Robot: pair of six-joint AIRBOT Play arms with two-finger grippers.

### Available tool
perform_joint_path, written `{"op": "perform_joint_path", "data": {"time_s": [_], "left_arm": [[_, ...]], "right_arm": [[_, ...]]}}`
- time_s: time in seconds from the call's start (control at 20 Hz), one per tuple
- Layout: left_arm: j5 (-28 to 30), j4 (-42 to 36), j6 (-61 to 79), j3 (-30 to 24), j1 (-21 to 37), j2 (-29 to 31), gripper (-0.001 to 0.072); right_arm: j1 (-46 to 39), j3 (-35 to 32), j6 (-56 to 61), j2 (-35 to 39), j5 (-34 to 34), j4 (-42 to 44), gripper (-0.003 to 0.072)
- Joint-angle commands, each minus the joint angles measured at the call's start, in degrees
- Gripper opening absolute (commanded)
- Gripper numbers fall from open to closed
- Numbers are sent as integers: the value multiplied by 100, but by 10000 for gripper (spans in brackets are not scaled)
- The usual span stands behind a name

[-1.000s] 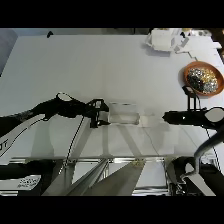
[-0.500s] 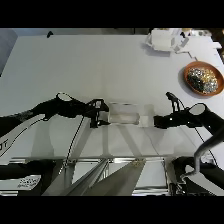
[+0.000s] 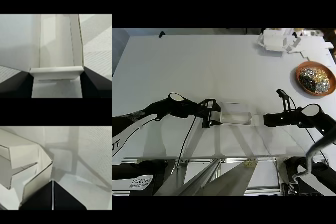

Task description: Fold the box and place the chain.

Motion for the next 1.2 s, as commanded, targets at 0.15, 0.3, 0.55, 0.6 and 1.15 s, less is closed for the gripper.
{"op": "perform_joint_path", "data": {"time_s": [0.15,0.3,0.55,0.6,1.15], "left_arm": [[2,2,0,2,4,-2,18],[2,0,2,2,4,0,18],[2,0,2,2,4,0,18],[0,0,0,2,4,0,18],[0,2,0,2,4,0,18]], "right_arm": [[411,2,-35,197,-219,326,202],[708,35,-35,197,-363,501,297],[1010,251,15,197,-363,501,340],[1034,273,17,197,-358,498,340],[1025,560,1088,197,-205,-195,336]]}}
